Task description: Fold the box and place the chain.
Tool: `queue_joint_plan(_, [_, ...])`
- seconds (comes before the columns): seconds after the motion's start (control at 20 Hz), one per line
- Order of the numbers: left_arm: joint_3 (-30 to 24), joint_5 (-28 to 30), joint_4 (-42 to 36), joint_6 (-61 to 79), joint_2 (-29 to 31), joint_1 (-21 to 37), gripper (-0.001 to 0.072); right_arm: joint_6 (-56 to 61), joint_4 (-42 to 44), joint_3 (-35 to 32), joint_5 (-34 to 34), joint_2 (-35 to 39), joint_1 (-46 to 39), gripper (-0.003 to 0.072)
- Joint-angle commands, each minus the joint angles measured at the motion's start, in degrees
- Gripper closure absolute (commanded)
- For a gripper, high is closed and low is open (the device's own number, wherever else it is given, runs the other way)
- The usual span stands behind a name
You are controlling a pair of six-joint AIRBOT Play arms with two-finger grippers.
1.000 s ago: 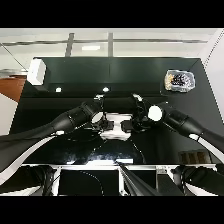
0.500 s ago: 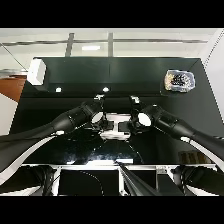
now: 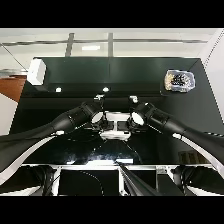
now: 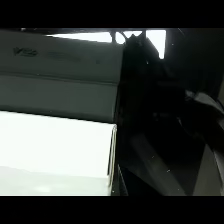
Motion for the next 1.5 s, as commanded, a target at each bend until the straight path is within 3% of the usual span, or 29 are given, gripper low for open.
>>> queue_joint_plan(0.0, [-0.02, -0.02, -0.04, 0.00, -0.02, 0.04, 0.0679, 0.87, -0.39, 0.20, 0.72, -1.25, 0.09, 0.0487])
queue_joint_plan(0.35, [-0.02, 0.02, -0.04, 0.00, -0.02, 0.04, 0.0679, 0.90, -0.22, 0.35, 0.28, -2.45, -0.04, 0.0490])
queue_joint_plan(0.4, [-0.02, 0.02, -0.02, 0.00, -0.02, 0.04, 0.0679, 0.87, -0.22, 0.37, 0.28, -2.45, -0.02, 0.0588])
queue_joint_plan(0.45, [-0.02, 0.02, -0.02, 0.00, -0.02, 0.04, 0.0679, 0.90, -0.20, 0.50, 0.15, -2.45, -0.02, 0.0626])
queue_joint_plan(0.75, [-0.02, 0.02, -0.04, 0.00, -0.02, 0.02, 0.0679, 0.87, -0.26, 2.12, 0.37, -2.45, -0.02, 0.0637])
queue_joint_plan(0.8, [-0.02, 0.00, -0.04, 0.00, -0.02, 0.02, 0.0679, 0.87, -0.24, 2.12, 0.52, -2.45, -0.02, 0.0613])
queue_joint_plan(0.85, [-0.02, 0.00, -0.04, 0.00, -0.02, 0.02, 0.0679, 0.87, -0.24, 2.12, 0.74, -2.45, -0.02, 0.0413])
queue_joint_plan(0.9, [-0.02, 0.00, -0.04, 0.00, -0.02, 0.04, 0.0679, 0.85, -0.28, 2.12, 1.33, -2.45, -0.04, 0.0300])
queue_joint_plan(1.15, [-0.02, 0.00, -0.07, 0.00, -0.02, 0.04, 0.0679, -7.87, -0.20, 4.26, 8.74, -0.76, -0.57, 0.0298])
queue_joint_plan(1.45, [-0.02, 0.02, -1.29, 0.00, -0.02, 0.02, 0.0679, -20.31, -7.34, 11.37, 16.04, 16.41, -5.01, 0.0298])
